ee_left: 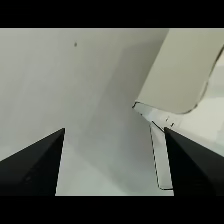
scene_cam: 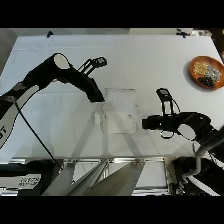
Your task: Fold the box and place the chain.
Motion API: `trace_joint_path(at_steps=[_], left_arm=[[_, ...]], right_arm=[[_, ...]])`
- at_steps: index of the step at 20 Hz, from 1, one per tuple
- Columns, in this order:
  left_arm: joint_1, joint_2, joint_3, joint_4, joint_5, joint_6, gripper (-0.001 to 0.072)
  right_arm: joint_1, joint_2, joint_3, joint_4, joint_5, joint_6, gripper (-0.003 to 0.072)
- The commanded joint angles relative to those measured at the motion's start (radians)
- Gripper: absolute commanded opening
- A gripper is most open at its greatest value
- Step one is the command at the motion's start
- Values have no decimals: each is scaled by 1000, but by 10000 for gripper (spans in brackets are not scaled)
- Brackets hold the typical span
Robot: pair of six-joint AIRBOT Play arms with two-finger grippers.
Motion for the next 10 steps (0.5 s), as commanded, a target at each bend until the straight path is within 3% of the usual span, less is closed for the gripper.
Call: trace_joint_path(at_steps=[1,6,10], left_arm=[[4,-32,14,11,-12,23,703],[4,-38,14,-120,-16,153,702],[4,-62,14,-146,-17,198,700]], right_arm=[[1,1,-1,6,3,-5,17],[1,1,-1,9,25,-5,17],[1,1,0,9,25,-5,17]])
